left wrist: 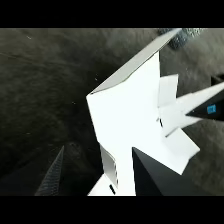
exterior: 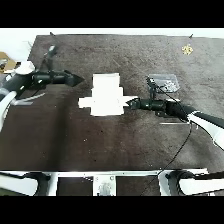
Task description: Fold the box and place the chain.
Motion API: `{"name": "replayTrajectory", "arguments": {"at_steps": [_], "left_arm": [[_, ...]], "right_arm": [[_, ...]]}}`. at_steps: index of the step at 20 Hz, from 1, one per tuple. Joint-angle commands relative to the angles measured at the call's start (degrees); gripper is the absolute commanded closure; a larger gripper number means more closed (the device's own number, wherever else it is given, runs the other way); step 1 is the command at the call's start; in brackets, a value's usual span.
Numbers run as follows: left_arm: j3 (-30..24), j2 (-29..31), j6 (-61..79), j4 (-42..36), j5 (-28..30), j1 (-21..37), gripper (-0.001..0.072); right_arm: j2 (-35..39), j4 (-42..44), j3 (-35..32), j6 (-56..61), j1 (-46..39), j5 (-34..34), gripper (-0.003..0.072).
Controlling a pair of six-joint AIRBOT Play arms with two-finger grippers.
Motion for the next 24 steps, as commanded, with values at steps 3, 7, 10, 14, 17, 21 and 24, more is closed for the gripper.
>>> {"name": "replayTrajectory", "arguments": {"at_steps": [3,7,10,14,17,21,24], "left_arm": [[31.4,-21.7,-18.0,15.5,-15.7,-5.4,0.0240],[39.7,-29.0,-21.6,15.6,-18.6,-6.1,0.0241],[39.7,-31.0,-19.0,11.6,-22.8,-6.1,0.0241],[39.6,-31.8,-16.2,7.1,-25.2,-6.6,0.0241],[39.6,-32.4,-16.2,7.1,-27.5,-6.8,0.0241],[39.6,-33.1,-15.8,7.0,-28.5,-6.8,0.0242],[39.6,-33.1,-15.8,7.3,-28.6,-6.8,0.0358]], "right_arm": [[0.0,0.0,0.0,-0.1,0.0,-0.1,0.0685],[0.0,0.0,0.0,-0.2,0.0,0.0,0.0685],[0.0,0.0,0.0,-0.5,0.0,-0.1,0.0685],[0.0,0.0,0.0,-0.4,0.0,-0.1,0.0685],[0.0,0.1,0.0,-0.4,0.0,-0.2,0.0685],[0.0,0.1,0.0,-0.4,0.0,-0.2,0.0685],[0.0,0.0,0.0,-0.4,0.0,-0.2,0.0685]]}}
